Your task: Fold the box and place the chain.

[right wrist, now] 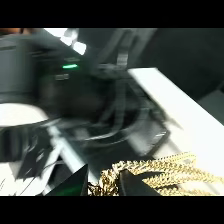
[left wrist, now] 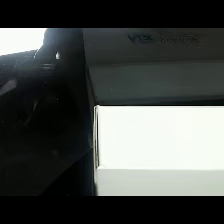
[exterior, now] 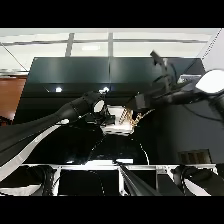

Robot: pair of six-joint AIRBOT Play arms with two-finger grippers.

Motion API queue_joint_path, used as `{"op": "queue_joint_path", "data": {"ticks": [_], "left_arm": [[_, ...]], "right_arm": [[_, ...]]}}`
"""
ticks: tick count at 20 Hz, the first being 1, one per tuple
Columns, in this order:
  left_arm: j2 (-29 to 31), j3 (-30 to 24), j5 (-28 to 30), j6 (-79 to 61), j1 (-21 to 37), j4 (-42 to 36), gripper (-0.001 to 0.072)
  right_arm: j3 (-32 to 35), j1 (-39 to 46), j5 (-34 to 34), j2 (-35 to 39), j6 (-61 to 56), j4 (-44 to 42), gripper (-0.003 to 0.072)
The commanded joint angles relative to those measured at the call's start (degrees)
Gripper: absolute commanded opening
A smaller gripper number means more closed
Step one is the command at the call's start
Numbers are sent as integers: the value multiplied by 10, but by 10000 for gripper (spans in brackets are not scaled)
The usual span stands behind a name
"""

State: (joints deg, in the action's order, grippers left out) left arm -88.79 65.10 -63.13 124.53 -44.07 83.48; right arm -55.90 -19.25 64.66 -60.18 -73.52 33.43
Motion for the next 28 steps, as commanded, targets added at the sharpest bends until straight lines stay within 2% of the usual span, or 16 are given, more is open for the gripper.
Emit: {"op": "queue_joint_path", "data": {"ticks": [1, 5, 8, 9, 11, 15, 18, 20, 21, 22, 25, 26, 27, 28], "left_arm": [[0, 0, 0, 0, 0, 0, 31], [0, 0, -1, 0, 0, 0, 31], [0, 0, -1, 0, 0, 0, 31], [0, 0, -1, 0, 0, 0, 31], [0, 0, -2, 0, 0, 0, 31], [0, 0, -3, 0, 0, 0, 31], [0, 0, -5, 0, 0, 0, 31], [0, 0, -6, 0, 0, 0, 31], [0, 0, -6, 0, 0, 0, 31], [0, 0, -6, 0, 0, 0, 31], [0, 0, -5, 0, 0, 0, 31], [0, 0, -5, 0, 0, 0, 31], [0, 0, -5, 0, 1, 0, 31], [0, 0, -4, 0, 0, 0, 31]], "right_arm": [[92, -17, -128, 0, -13, -4, 13], [139, -17, -143, -4, -17, -4, 17], [145, -17, -144, -4, -17, -4, 20], [145, -17, -148, -4, -17, -5, 41], [141, -9, -138, -3, -15, -4, 376], [97, 110, -9, 21, 35, 18, 372], [118, 180, 14, 75, 77, 124, 373], [170, 177, -32, 90, 148, 152, 374], [200, 167, -67, 89, 186, 151, 503], [227, 152, -114, 89, 228, 150, 706], [283, 88, -226, 88, 449, 153, 705], [293, 67, -240, 88, 563, 153, 705], [294, 57, -225, 82, 641, 151, 703], [294, 56, -225, 68, 655, 139, 698]]}}
